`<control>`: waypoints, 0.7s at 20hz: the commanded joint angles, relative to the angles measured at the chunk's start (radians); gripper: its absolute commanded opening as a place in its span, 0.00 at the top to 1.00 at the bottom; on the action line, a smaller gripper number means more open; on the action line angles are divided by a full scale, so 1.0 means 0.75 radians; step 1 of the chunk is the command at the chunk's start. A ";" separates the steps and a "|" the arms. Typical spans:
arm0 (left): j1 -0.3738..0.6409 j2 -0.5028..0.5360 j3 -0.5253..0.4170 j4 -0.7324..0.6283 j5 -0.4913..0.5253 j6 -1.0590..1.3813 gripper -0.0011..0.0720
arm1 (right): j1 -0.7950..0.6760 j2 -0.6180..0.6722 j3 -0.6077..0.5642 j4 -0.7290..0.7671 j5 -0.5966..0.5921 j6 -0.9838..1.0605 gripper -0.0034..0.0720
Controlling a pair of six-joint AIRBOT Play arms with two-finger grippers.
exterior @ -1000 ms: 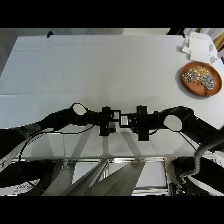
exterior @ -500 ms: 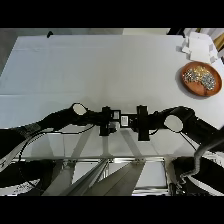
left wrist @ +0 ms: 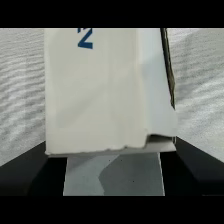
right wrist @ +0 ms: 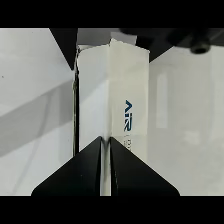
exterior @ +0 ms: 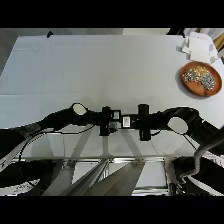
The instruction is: Fold the box and place the chain.
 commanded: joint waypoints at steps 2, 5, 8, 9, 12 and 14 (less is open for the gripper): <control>0.001 0.001 -0.001 0.001 0.000 0.000 0.61 | -0.001 0.004 0.001 -0.004 -0.053 0.001 0.91; 0.001 0.001 -0.001 0.001 0.000 0.000 0.61 | -0.001 0.001 0.000 -0.003 -0.058 0.037 0.91; 0.001 0.001 -0.001 0.001 0.000 0.000 0.61 | 0.000 -0.017 0.000 0.003 -0.057 0.101 0.91; 0.001 0.001 -0.001 0.001 0.000 0.000 0.61 | 0.000 -0.025 0.000 0.007 -0.056 0.101 0.91; 0.001 0.001 -0.001 0.001 0.000 0.000 0.61 | 0.000 -0.043 0.000 0.018 -0.001 0.101 0.91; 0.001 0.001 -0.001 0.001 0.000 0.000 0.61 | 0.000 -0.046 -0.001 0.018 0.076 0.101 0.91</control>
